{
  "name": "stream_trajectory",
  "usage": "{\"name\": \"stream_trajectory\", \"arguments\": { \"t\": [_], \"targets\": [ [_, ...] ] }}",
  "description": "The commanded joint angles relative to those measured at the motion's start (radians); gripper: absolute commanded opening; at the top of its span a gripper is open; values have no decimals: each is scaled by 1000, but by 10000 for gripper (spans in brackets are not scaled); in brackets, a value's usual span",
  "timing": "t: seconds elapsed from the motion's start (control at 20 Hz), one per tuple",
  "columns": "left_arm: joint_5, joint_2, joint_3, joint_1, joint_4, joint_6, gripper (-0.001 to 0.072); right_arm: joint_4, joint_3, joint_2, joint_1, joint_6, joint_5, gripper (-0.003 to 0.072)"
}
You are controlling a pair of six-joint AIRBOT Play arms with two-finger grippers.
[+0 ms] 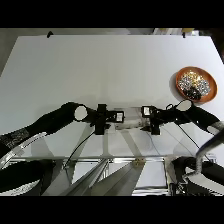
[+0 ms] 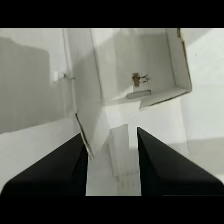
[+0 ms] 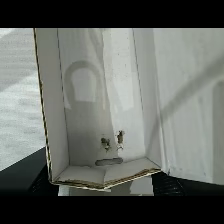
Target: Fold the box and place the chain.
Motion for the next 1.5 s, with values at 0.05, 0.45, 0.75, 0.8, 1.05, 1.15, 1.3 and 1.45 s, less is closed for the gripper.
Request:
{"name": "stream_trajectory", "arguments": {
  "t": [0.05,0.45,0.75,0.8,1.05,1.15,1.3,1.45],
  "targets": [
    [6,-3,0,-14,-61,8,243,0,1,0,0,0,0,440],
    [25,-4,0,-14,-133,7,242,0,1,0,0,0,0,440],
    [63,-39,0,-42,-186,7,130,0,1,0,0,0,0,440],
    [77,-40,0,-50,-199,7,132,0,1,0,0,0,0,440],
    [113,-40,0,-63,-245,3,207,0,1,0,0,0,0,440],
    [109,-40,0,-64,-246,2,296,0,1,0,0,0,0,440],
    [101,-40,0,-64,-246,2,369,0,1,0,0,0,0,440],
    [101,-40,0,-64,-245,2,460,0,1,0,0,0,0,440]
  ]
}}
